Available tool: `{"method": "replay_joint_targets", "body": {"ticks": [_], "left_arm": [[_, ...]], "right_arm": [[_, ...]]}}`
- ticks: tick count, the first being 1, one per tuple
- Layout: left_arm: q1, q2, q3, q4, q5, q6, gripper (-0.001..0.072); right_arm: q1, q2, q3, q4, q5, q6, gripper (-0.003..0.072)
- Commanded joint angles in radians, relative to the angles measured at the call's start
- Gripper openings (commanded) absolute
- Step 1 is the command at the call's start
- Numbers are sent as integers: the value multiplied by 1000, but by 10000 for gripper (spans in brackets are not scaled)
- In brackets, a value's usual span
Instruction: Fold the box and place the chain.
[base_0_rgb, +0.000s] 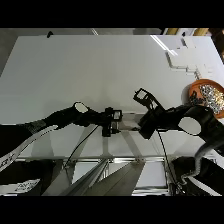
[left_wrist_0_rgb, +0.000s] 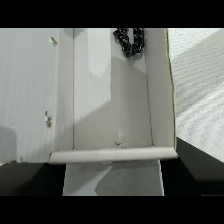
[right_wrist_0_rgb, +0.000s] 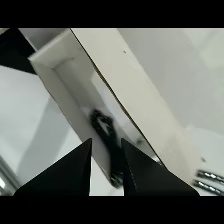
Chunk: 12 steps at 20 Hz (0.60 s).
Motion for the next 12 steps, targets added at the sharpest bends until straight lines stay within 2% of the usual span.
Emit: {"method": "replay_joint_targets", "body": {"ticks": [1,3,5,8,10,12], "left_arm": [[0,0,0,0,0,0,273],[0,0,0,0,-1,0,273],[0,0,0,0,0,0,273],[0,0,0,0,0,0,273],[0,0,0,0,0,0,273],[0,0,0,0,0,0,273]], "right_arm": [[0,34,46,-203,140,0,197],[-41,64,45,-304,179,-1,197],[-139,69,45,-315,160,-92,197],[-328,68,24,-247,66,-525,223],[-417,64,-9,-176,56,-829,223],[-451,48,-60,-93,8,-934,222]]}}
